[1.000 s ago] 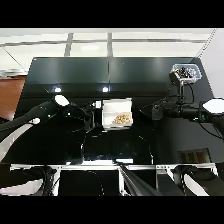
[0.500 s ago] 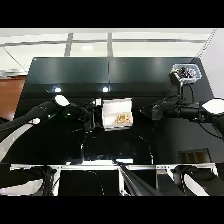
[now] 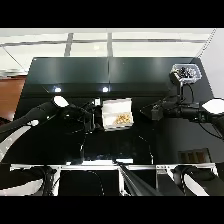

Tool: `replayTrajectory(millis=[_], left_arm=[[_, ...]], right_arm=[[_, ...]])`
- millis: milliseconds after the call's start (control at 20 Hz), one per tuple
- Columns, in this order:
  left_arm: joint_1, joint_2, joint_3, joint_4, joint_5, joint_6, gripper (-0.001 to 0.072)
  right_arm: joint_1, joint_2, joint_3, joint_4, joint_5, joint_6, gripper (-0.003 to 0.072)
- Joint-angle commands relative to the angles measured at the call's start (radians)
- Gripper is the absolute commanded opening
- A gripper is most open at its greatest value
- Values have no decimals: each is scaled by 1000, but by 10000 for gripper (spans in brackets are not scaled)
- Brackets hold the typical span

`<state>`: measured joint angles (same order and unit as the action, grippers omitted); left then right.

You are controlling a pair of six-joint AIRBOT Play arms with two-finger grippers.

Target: Fold the box and place the chain.

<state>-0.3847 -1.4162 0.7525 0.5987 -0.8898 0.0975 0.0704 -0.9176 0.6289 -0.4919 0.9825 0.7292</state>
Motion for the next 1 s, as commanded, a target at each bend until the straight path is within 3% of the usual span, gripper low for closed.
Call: replayTrajectory(millis=[0,650,700,750,800,850,900,950], left_arm=[[-16,4,-8,-48,29,-2,712],[-95,-1,-7,-66,175,90,708],[-95,-1,-7,-65,177,95,689],[-95,-1,-7,-65,185,109,565],[-95,-1,-7,-64,191,109,434],[-95,-1,-6,-64,192,109,400],[-95,-1,-6,-64,190,109,400],[-95,-1,-6,-64,188,109,400]], right_arm=[[1,0,-1,0,1,0,415],[3,0,-1,0,-8,0,415],[3,0,-1,1,-13,0,415],[6,-1,-1,4,-24,1,416],[13,-2,-1,8,-47,11,437],[28,-2,-1,10,-102,77,599],[48,-2,1,19,-175,150,710],[66,-8,12,57,-245,162,710]])
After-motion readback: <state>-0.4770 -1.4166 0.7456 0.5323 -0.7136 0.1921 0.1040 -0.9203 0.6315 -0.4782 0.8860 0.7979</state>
